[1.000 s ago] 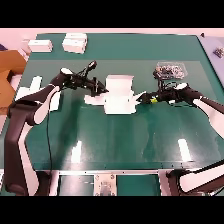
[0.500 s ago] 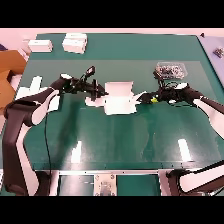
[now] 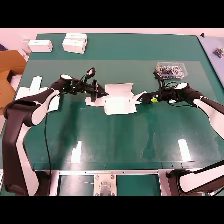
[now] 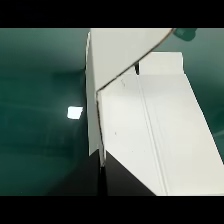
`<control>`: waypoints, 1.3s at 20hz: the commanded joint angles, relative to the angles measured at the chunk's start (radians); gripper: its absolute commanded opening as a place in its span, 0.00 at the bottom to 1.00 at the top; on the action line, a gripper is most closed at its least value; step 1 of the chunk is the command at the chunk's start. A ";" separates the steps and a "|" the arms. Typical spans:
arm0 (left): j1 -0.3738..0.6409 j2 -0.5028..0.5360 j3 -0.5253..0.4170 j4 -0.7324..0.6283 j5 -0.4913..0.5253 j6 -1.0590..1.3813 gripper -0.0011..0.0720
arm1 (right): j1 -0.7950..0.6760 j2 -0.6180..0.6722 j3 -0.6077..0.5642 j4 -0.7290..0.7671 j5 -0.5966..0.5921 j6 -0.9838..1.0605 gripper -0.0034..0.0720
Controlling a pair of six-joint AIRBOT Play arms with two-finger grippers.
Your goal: Fold the box and place the chain.
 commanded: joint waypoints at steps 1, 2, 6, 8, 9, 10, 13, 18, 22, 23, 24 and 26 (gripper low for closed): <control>0.000 -0.003 0.000 0.017 0.003 -0.001 0.04 | 0.003 0.000 0.000 0.001 0.001 0.000 0.06; 0.000 -0.002 0.000 0.017 0.008 -0.002 0.04 | 0.003 0.000 0.000 0.001 0.001 0.000 0.06; 0.000 -0.002 0.000 0.017 0.022 -0.002 0.04 | 0.003 0.000 0.000 0.001 0.001 0.000 0.06; 0.000 -0.003 0.000 0.016 0.021 -0.002 0.04 | 0.003 0.000 0.000 0.001 0.001 0.000 0.06; 0.000 -0.002 0.000 0.016 0.021 -0.002 0.04 | 0.003 0.000 0.000 0.001 0.001 0.000 0.06; 0.000 -0.002 0.000 0.016 0.021 -0.002 0.04 | 0.003 0.000 0.000 0.001 0.001 0.000 0.06; 0.000 -0.002 0.000 0.013 0.021 -0.002 0.04 | 0.002 0.000 0.000 0.001 0.001 0.000 0.06; 0.000 -0.002 0.000 -0.001 0.021 -0.002 0.04 | 0.002 0.000 0.000 0.001 0.002 0.012 0.06; 0.000 -0.002 0.000 -0.006 0.021 -0.002 0.04 | 0.002 0.000 0.000 0.001 0.022 0.030 0.06; 0.000 -0.002 0.000 -0.006 0.020 -0.002 0.04 | 0.002 0.000 0.000 0.000 0.022 0.030 0.06; 0.000 -0.002 0.000 -0.006 0.021 -0.002 0.04 | 0.002 0.000 -0.003 0.001 0.022 0.030 0.06; 0.000 -0.002 0.000 -0.006 0.020 -0.002 0.04 | 0.002 0.000 -0.018 0.001 0.022 0.030 0.06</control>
